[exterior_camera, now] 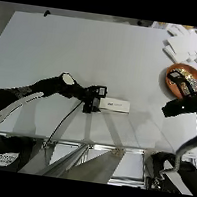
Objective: Fold the box and place the chain.
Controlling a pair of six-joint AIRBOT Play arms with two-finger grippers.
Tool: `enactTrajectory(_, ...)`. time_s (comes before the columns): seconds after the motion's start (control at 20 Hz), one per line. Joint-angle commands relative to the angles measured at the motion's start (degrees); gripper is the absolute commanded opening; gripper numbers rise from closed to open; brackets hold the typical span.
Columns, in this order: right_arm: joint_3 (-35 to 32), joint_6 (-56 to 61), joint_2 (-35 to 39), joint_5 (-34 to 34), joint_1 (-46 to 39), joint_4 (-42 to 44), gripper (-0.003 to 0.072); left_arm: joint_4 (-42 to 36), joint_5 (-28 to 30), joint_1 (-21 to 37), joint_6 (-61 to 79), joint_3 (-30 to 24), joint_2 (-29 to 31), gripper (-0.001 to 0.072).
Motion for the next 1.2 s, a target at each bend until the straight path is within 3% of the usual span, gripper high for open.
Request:
enactTrajectory(0.0, -0.81, 5.62, 0.24, 2.12, -6.51, 2.71, 0.0019, 0.02, 0.00, 0.02, 0.00, 0.02, 0.04, 0.0139)
enactTrajectory(0.4, -0.81, 5.62, 0.24, 2.10, -6.60, 2.82, 0.0019, -1.36, -0.59, 0.26, -0.02, 0.02, 0.92, 0.0137)
enactTrajectory(0.6, -0.81, 5.62, 0.24, 2.10, -6.60, 2.82, 0.0019, 1.49, -2.40, 4.83, -6.54, 0.02, 10.14, 0.0138)
enactTrajectory(0.75, -0.81, 5.62, 0.24, 2.10, -6.60, 2.80, 0.0019, 9.94, -2.95, 12.20, -18.97, 0.02, 20.70, 0.0137)
enactTrajectory(0.9, -0.81, 5.62, 0.24, 2.10, -6.60, 2.80, 0.0019, 19.50, -2.73, 23.34, -33.00, 0.02, 29.92, 0.0138)
enactTrajectory(1.15, -0.81, 5.62, 0.24, 2.10, -6.60, 2.80, 0.0019, 28.26, -3.28, 45.79, -53.51, 0.02, 36.83, 0.0153)
